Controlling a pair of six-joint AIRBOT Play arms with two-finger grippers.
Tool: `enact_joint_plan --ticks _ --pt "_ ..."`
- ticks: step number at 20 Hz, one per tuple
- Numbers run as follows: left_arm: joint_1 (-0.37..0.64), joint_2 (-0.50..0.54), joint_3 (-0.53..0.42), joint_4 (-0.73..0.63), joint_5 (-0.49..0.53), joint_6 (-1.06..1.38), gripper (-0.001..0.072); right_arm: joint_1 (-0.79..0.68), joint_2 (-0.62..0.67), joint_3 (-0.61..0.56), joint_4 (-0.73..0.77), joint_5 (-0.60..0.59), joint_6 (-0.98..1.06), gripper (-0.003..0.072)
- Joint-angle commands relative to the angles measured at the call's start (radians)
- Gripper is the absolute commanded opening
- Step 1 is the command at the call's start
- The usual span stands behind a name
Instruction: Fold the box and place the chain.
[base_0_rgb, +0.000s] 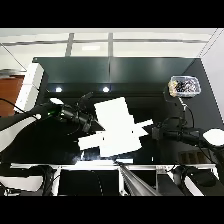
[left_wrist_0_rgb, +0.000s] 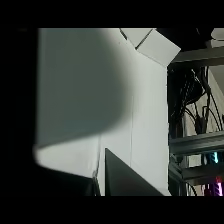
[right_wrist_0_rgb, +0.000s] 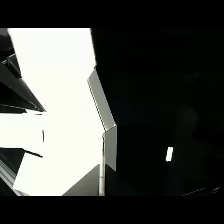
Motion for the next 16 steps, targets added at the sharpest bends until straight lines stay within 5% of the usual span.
enact_joint_plan --ticks 1,2,8,11,14,16 --pt "-0.003 -0.007 0.032 0.04 -0.003 0.001 0.0029 0.0 0.0 0.0 -0.006 -0.011 0.005 0.0362" --pt "-0.003 -0.007 0.044 0.06 -0.007 0.001 0.0028 -0.006 0.0 0.002 -0.006 -0.023 0.005 0.0681" --pt "-0.042 0.073 0.091 0.206 0.019 -0.004 0.0021 -0.17 0.003 0.237 -0.375 0.166 -0.011 0.0702" --pt "-0.129 0.195 0.002 0.269 0.2 0.008 0.0021 -0.19 0.003 0.33 -0.568 0.256 -0.1 0.0702" --pt "-0.213 0.337 -0.121 0.151 0.438 0.226 0.0025 -0.189 0.002 0.327 -0.562 0.265 -0.147 0.0702" --pt "-0.252 0.343 -0.156 0.155 0.482 0.42 0.0028 -0.173 0.002 0.315 -0.537 0.262 -0.224 0.0702"
